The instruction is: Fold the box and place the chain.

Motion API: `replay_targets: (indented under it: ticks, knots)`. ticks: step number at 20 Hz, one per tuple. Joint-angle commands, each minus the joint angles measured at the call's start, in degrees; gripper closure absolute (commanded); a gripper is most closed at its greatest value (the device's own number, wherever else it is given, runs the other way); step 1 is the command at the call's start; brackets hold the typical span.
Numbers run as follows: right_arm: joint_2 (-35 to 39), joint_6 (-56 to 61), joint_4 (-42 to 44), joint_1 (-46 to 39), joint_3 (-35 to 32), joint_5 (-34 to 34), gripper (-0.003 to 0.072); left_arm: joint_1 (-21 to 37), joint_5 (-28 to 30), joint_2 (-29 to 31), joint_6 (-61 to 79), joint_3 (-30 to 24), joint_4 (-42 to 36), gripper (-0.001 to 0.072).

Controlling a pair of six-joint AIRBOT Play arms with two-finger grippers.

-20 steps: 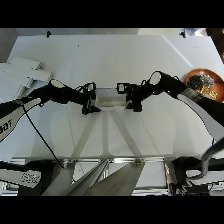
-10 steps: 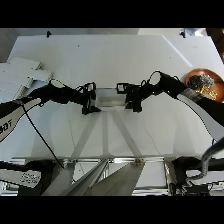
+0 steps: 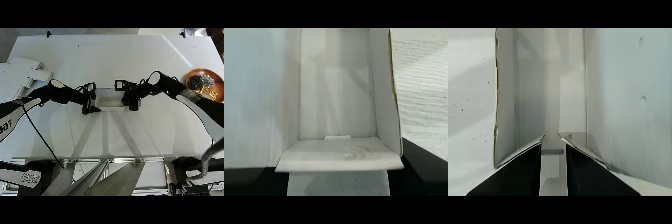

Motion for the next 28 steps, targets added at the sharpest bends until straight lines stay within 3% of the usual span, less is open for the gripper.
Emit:
replay_targets:
  ticks: [1, 3, 6, 7, 8, 9, 13, 19, 22, 28]
  knots:
    - [0.0, 0.0, 3.2, 1.2, 0.0, -0.5, 0.0491, 0.0, 0.0, 0.0, 0.0, 0.0, 0.0, 0.0537]
    - [0.0, 0.0, 3.0, 1.4, 0.0, -1.0, 0.0328, 0.0, 0.0, 0.0, 0.0, 0.0, 0.0, 0.0537]
    - [0.0, 0.0, 3.0, 1.4, 0.0, -1.1, 0.0326, 0.0, 0.0, 0.0, 0.0, 0.0, 0.0, 0.0537]
    - [0.0, 0.1, 3.0, 1.4, 0.0, -1.1, 0.0342, 0.0, 0.0, 0.0, 0.0, 0.0, 0.0, 0.0537]
    - [0.0, 0.2, 3.0, 1.4, 0.0, -0.7, 0.0463, 0.0, 0.0, 0.0, 0.0, 0.0, 0.0, 0.0537]
    - [0.0, 0.3, 3.0, 1.4, 0.0, 0.3, 0.0665, 0.0, 0.0, 0.0, 0.0, 0.0, 0.0, 0.0537]
    - [0.2, 1.6, 4.0, 1.4, 0.0, 3.9, 0.0677, 0.0, 0.0, 0.0, 0.0, 0.0, 0.0, 0.0537]
    - [7.3, 1.4, 16.2, 1.4, 0.0, 1.9, 0.0677, 0.0, 0.0, 0.0, 0.0, 0.0, 0.0, 0.0537]
    - [12.2, 9.6, 11.9, 1.1, 0.0, 2.8, 0.0678, 0.0, 0.0, 0.0, 0.0, 0.0, 0.0, 0.0537]
    - [16.2, 45.3, -12.0, -4.4, -0.3, 3.8, 0.0679, 0.0, 0.0, 0.0, 0.0, 0.0, 0.0, 0.0537]
